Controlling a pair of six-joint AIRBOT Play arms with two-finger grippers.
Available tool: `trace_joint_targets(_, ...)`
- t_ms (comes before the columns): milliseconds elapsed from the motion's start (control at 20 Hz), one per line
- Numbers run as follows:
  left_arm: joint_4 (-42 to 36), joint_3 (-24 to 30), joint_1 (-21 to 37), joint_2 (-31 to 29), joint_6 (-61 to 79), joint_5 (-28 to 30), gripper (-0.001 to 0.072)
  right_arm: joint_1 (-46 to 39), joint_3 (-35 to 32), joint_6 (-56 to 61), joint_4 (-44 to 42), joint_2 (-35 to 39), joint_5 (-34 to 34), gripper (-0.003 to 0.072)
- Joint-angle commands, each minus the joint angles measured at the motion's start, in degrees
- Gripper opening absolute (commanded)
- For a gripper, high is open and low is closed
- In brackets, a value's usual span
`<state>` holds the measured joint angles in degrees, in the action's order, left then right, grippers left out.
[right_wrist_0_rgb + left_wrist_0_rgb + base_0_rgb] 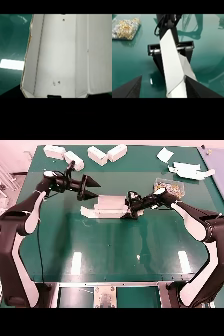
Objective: Fold the box and place the chain.
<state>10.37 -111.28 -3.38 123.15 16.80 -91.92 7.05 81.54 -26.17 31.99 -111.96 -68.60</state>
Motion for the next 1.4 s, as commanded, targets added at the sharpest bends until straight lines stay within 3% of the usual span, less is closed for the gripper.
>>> trace_joint_targets(0, -0.1, -4.8, 2.8, 0.0, -5.7, -7.8, 0.0401, 0.0, 0.0, 0.0, 0.0, 0.0, 0.0, 0.0593)
trace_joint_targets(50, -0.2, -5.4, 3.4, -0.1, -5.7, -10.4, 0.0137, 0.0, 0.0, 0.0, 0.0, 0.0, 0.0, 0.0593)
trace_joint_targets(100, -0.2, -5.4, 4.0, -0.6, -5.1, -11.8, 0.0018, 0.0, 0.0, 0.0, 0.0, 0.0, 0.0, 0.0593)
trace_joint_targets(300, 0.2, -5.2, 4.7, -4.6, -11.3, -9.7, 0.0012, 0.0, 0.0, 0.0, 0.0, 0.0, 0.0, 0.0593)
trace_joint_targets(550, 13.1, -4.5, 3.3, -13.0, -23.7, -3.7, 0.0011, 0.0, 0.0, 0.0, 0.0, 0.0, 0.0, 0.0593)
trace_joint_targets(800, 24.9, 1.6, -0.2, -21.9, -30.4, 9.9, 0.0011, 0.0, 0.0, 0.0, 0.0, 0.0, 0.0, 0.0593)
trace_joint_targets(1000, 25.6, 15.7, -2.7, -31.3, -28.1, 21.0, 0.0011, 0.0, 0.0, 0.0, 0.0, 0.0, 0.0, 0.0593)
trace_joint_targets(1150, 22.4, 33.4, -4.2, -40.7, -20.5, 37.7, 0.0011, 0.0, 0.0, 0.0, 0.0, 0.0, 0.0, 0.0593)
trace_joint_targets(1250, 15.3, 45.4, -4.2, -46.2, -13.3, 45.5, 0.0011, 0.0, 0.0, 0.0, 0.0, 0.0, 0.0, 0.0593)
trace_joint_targets(1350, 8.2, 53.6, -4.2, -48.0, -4.3, 44.8, 0.0014, 0.0, 0.0, 0.0, 0.0, 0.0, 0.0, 0.0593)
